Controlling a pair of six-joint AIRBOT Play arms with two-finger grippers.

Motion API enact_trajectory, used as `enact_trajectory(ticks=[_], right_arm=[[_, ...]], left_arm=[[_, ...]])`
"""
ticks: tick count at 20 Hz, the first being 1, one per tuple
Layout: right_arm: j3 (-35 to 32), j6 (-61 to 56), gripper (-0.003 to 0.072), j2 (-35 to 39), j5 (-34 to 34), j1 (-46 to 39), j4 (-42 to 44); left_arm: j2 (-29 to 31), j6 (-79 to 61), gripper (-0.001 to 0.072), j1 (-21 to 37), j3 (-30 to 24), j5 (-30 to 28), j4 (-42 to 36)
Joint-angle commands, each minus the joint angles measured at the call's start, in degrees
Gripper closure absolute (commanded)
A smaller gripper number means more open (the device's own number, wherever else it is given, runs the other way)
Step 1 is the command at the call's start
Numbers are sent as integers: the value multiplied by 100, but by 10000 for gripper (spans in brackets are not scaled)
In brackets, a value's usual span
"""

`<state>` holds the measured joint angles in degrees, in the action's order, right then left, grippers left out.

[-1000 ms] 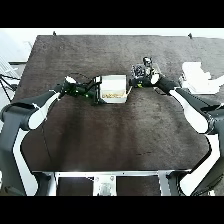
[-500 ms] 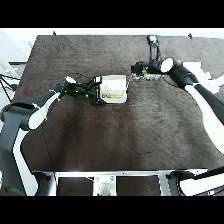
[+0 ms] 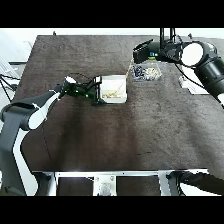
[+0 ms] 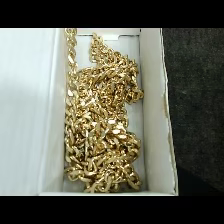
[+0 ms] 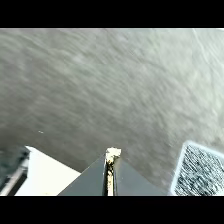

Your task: Fold the box and place the chain.

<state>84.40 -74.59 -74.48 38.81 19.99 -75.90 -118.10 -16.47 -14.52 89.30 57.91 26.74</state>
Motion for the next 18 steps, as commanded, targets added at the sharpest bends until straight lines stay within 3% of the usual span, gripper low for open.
enact_trajectory(ticks=[1, 4, 8, 14, 15, 16, 17, 18], right_arm=[[-4, -17, 676, 205, 103, 402, -83], [-243, -15, 675, 140, 39, 654, -83], [-1049, -17, 675, -205, -833, 817, -63], [-1735, -17, 673, -1556, -1357, 813, 87], [-1735, -17, 576, -1661, -1355, 813, 87], [-1716, -17, 282, -1639, -1351, 813, 87], [-1663, -13, 171, -1547, -1351, 813, 83], [-1606, -13, 190, -1355, -1351, 807, 35]], left_arm=[[0, -2, 360, -2, 2, -2, 0], [0, -2, 360, -2, 2, -4, 0], [0, -2, 360, -2, 2, 0, 0], [0, -2, 360, -2, 2, -2, 0], [0, -2, 360, -2, 2, -2, 0], [0, -2, 359, -2, 2, -2, 0], [0, -2, 360, -2, 2, -9, 0], [0, -2, 360, -2, 2, 0, 0]])
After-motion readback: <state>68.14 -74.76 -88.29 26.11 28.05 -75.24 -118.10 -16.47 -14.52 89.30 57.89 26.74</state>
